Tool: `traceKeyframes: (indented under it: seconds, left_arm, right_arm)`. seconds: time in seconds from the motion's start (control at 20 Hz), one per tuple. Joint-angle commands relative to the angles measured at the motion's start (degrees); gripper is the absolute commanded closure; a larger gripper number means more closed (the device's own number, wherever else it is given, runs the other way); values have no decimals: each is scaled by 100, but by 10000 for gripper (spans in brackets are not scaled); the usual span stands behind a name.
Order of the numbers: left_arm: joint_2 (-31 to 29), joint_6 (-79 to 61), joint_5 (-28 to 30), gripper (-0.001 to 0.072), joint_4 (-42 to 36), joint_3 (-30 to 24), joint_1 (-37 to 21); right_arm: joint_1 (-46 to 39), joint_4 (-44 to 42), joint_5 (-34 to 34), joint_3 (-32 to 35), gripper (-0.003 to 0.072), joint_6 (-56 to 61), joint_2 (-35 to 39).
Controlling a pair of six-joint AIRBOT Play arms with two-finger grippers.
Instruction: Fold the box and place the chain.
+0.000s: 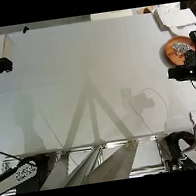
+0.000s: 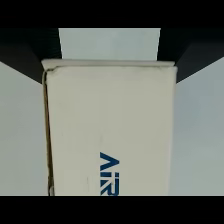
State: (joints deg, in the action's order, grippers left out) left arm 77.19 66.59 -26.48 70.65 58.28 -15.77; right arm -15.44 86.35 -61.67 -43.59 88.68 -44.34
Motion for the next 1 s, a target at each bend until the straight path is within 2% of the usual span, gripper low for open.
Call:
traceKeyframes:
  seconds: [0.0,0.2,0.25,0.3,0.35,0.6,0.95]
  left_arm:
    - [807,-59,492,545,-63,0,-20]
    - [1325,-66,566,518,-55,0,-20]
    - [1412,-81,564,357,-52,0,-20]
    - [1480,-79,560,129,-55,0,-20]
    - [1515,-76,527,0,-55,0,-20]
    - [1375,-85,260,9,-20,2,-20]
    - [459,-245,33,11,-15,2,-20]
  right_arm:
    - [-4,0,-2,-4,675,0,4]
    - [-4,-2,-2,-2,675,0,4]
    - [-4,-2,-2,-4,675,0,4]
    - [-4,-2,-2,-4,675,0,4]
    - [-4,-2,-2,-2,675,0,4]
    - [-4,-2,-2,-4,675,0,4]
    - [-4,-2,-2,-4,675,0,4]
